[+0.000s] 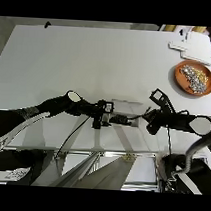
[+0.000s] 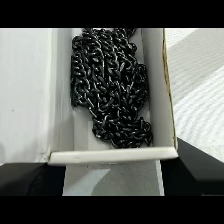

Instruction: Fold the box and place the chain.

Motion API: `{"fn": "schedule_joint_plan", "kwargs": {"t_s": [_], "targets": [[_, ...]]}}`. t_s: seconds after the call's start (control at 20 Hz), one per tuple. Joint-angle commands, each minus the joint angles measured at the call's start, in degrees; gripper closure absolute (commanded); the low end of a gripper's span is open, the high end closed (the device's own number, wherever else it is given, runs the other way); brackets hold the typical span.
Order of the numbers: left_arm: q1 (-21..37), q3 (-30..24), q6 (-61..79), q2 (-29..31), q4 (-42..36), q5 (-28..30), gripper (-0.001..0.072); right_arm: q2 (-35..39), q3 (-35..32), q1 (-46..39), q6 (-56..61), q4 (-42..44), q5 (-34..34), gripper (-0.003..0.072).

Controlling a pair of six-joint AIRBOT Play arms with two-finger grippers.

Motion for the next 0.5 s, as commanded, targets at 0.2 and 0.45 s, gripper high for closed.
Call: {"fn": "schedule_joint_plan", "kwargs": {"t_s": [0.2,0.45], "targets": [[0.0,0.0,0.0,0.0,0.0,0.0,0.054,0.7,0.0,0.1,-3.7,23.3,-1.5,0.0666],[0.0,0.0,0.0,0.0,0.0,0.0,0.054,0.7,0.0,0.1,-4.8,28.6,-3.1,0.0666]]}}
